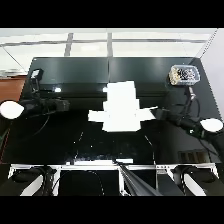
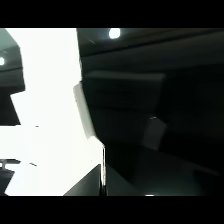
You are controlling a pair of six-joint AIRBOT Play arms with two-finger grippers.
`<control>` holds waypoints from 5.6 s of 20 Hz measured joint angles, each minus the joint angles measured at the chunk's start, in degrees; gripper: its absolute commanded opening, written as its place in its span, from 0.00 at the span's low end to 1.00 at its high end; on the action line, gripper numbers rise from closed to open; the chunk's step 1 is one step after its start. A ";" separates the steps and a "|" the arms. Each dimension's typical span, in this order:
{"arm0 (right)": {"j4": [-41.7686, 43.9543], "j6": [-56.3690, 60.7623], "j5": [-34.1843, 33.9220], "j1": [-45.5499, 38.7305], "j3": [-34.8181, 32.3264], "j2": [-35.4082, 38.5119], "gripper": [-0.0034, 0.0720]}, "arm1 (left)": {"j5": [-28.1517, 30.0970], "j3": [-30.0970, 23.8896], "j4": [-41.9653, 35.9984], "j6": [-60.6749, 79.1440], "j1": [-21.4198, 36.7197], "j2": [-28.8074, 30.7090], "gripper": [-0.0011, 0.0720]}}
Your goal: Fold the box and place the chain.
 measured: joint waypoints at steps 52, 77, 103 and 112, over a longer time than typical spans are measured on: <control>-39.45 -0.81 7.87 5.62 12.02 1.53 0.99 | -14.36 8.41 -31.54 79.47 -15.52 -30.60 0.05; -26.56 -41.97 6.67 23.45 5.99 -10.27 0.98 | -2.99 8.02 -21.88 88.83 -18.21 -30.42 0.05; -23.89 -46.86 2.69 21.75 11.58 -14.32 0.98 | -2.99 8.02 -21.90 88.70 -18.25 -30.42 0.05; -14.47 -54.99 3.08 18.88 11.67 -16.28 0.98 | -3.08 8.02 -21.88 88.78 -18.25 -30.42 0.05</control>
